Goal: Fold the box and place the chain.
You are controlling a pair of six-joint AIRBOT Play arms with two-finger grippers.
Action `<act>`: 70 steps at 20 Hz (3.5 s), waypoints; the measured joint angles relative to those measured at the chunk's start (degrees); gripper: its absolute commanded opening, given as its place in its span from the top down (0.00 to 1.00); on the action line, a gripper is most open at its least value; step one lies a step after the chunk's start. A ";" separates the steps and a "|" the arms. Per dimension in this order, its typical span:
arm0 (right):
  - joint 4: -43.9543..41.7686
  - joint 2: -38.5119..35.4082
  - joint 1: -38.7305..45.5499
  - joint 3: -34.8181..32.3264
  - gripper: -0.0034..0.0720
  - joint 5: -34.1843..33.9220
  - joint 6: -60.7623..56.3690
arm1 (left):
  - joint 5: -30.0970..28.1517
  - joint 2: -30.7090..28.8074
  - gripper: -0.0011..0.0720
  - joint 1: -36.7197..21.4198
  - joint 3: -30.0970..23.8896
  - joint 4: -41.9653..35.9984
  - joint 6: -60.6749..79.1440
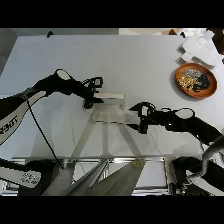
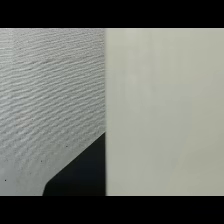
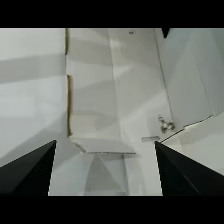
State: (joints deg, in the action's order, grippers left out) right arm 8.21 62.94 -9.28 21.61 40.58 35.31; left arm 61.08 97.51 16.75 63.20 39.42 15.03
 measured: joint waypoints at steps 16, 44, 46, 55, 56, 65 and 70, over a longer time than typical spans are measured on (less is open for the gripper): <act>-0.44 5.90 -6.16 0.00 0.06 -7.74 8.46 | 0.00 0.00 0.97 0.00 0.00 0.00 0.00; -17.25 8.41 -7.50 1.64 0.06 -11.19 0.37 | 0.00 0.00 0.97 0.00 0.00 0.00 0.00; -17.20 10.27 -7.52 2.29 0.06 -13.79 -5.77 | 0.00 0.00 0.97 0.02 0.00 0.00 0.00; -14.21 13.62 -7.50 6.21 0.06 -18.03 -18.75 | -0.02 0.00 0.97 0.00 0.00 -0.02 -0.02; -13.75 13.68 -7.50 6.88 0.06 -17.22 -18.99 | -0.02 0.00 0.97 0.00 0.00 -0.02 -0.02; -5.05 13.77 -7.52 10.80 0.06 -15.41 -20.35 | -0.02 0.00 0.97 0.00 0.00 -0.02 0.00; 0.24 13.84 -6.86 12.22 0.06 -15.30 -20.50 | -0.02 0.00 0.97 0.00 0.00 -0.02 0.00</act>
State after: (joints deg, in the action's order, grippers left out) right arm 8.45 76.77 -16.14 33.82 25.28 14.81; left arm 61.06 97.51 16.75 63.20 39.40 15.03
